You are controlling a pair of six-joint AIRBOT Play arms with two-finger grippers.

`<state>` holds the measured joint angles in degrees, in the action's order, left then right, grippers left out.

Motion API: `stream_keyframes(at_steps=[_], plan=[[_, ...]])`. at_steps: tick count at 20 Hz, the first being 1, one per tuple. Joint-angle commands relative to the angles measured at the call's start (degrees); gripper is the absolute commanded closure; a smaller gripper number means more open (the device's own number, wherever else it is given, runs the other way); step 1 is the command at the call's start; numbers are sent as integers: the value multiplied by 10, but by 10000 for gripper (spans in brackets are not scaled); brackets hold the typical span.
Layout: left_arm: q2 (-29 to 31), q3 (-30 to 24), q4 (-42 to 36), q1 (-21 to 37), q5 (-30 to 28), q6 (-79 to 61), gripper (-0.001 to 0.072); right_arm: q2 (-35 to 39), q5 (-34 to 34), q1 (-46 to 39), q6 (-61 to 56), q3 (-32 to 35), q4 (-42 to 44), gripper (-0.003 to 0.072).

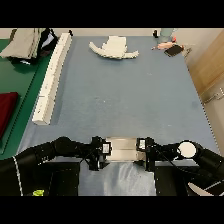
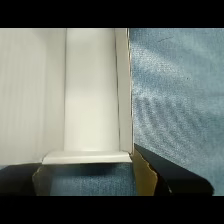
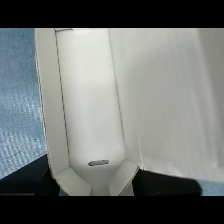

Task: Fold the box.

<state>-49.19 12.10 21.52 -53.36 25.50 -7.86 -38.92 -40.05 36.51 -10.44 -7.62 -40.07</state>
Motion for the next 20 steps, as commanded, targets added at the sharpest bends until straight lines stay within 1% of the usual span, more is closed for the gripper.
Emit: stream_keyframes(at_steps=[1,12,13,14,20], plan=[[0,1,-14,0,-4,2,19,0,0,0,0,0,0,163],[-11,8,-2,0,3,25,23,0,0,0,0,0,0,163],[-12,9,2,0,10,25,103,0,0,0,0,0,0,163],[-12,9,5,0,15,26,130,1,0,0,0,0,0,163],[-12,9,5,0,9,36,130,0,0,0,0,0,0,163]])
